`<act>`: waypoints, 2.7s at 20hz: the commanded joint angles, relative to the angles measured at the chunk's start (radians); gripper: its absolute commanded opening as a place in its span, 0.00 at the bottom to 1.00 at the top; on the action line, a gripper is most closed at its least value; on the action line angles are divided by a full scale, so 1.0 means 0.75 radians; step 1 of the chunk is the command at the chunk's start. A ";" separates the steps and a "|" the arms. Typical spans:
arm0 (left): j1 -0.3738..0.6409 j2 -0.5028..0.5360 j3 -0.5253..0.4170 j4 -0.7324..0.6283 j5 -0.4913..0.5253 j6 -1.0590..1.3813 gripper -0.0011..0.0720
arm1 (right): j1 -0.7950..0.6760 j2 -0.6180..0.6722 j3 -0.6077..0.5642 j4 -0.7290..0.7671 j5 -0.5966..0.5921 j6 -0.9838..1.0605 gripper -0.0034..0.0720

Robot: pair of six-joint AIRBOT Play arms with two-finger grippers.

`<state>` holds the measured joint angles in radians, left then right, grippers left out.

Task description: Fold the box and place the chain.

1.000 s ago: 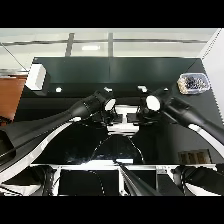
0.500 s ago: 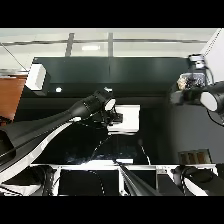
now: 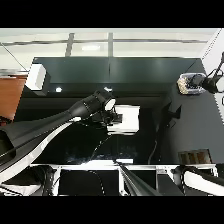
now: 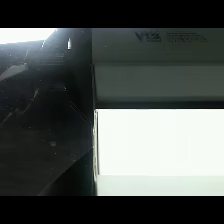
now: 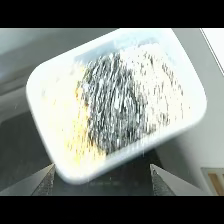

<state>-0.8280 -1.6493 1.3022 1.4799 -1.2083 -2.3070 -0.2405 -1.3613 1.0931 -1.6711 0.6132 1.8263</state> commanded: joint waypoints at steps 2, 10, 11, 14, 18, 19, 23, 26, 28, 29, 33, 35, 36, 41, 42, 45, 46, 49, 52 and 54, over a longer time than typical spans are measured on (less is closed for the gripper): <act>0.001 0.001 0.001 -0.001 -0.004 0.000 0.05 | -0.069 -0.391 0.438 0.135 0.253 -0.107 0.98; 0.001 0.001 0.001 0.000 -0.004 0.000 0.05 | -0.069 -0.616 0.585 0.179 0.320 -0.107 0.83; 0.001 0.001 0.001 0.000 -0.004 0.000 0.05 | -0.069 -0.632 0.585 0.179 0.323 -0.107 0.81; 0.001 0.001 0.001 0.000 0.000 0.000 0.05 | -0.071 -0.642 0.586 0.197 0.326 -0.103 0.27; 0.001 0.001 0.001 -0.001 -0.001 0.000 0.05 | -0.080 -0.618 0.693 0.194 0.516 -0.125 0.06; 0.001 0.001 0.001 -0.001 -0.001 0.001 0.05 | -0.081 -0.585 0.732 0.193 0.562 -0.165 0.06; 0.001 0.001 0.001 -0.001 -0.001 0.001 0.05 | -0.080 -0.332 0.773 0.347 0.674 -0.363 0.06; 0.001 0.001 0.001 -0.005 0.000 0.000 0.05 | -0.077 -0.112 0.773 0.357 0.691 -0.419 0.06; 0.001 0.001 0.001 -0.005 0.000 0.000 0.05 | -0.078 0.018 0.773 0.357 0.688 -0.448 0.06; 0.001 0.001 0.001 -0.005 0.000 0.000 0.05 | -0.078 0.073 0.773 0.359 0.688 -0.454 0.06; 0.001 0.001 0.001 -0.005 0.005 0.000 0.05 | -0.078 0.270 0.773 0.514 0.683 -0.509 0.06; 0.001 0.001 0.001 -0.005 0.005 0.000 0.05 | -0.078 0.344 0.774 0.580 0.678 -0.513 0.05; 0.001 0.001 0.001 -0.005 0.004 0.000 0.05 | -0.078 0.381 0.774 0.611 0.677 -0.514 0.05; 0.001 0.001 0.001 -0.005 0.005 0.000 0.05 | -0.077 0.521 0.774 0.855 0.680 -0.548 0.05; 0.001 0.001 0.001 -0.005 0.005 0.000 0.05 | -0.077 0.537 0.774 0.897 0.697 -0.548 0.05; 0.001 0.001 0.001 -0.005 0.005 0.000 0.05 | -0.070 0.561 0.774 1.088 0.868 -0.602 0.05; 0.001 0.001 0.001 -0.005 0.005 0.000 0.05 | -0.053 0.567 0.773 1.124 0.918 -0.602 0.06; 0.001 0.001 0.001 -0.005 0.005 0.000 0.05 | 0.089 0.597 0.760 1.149 0.975 -0.601 0.06; 0.001 0.001 0.001 -0.005 0.005 0.000 0.05 | 0.237 0.598 0.759 1.155 1.042 -0.601 0.06; 0.001 0.001 0.001 -0.005 0.005 0.000 0.05 | 0.312 0.597 0.759 1.156 1.043 -0.596 0.06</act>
<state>-0.8280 -1.6493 1.3022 1.4757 -1.2049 -2.3074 -0.0875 -0.9176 1.6638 -0.8215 1.3590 1.3788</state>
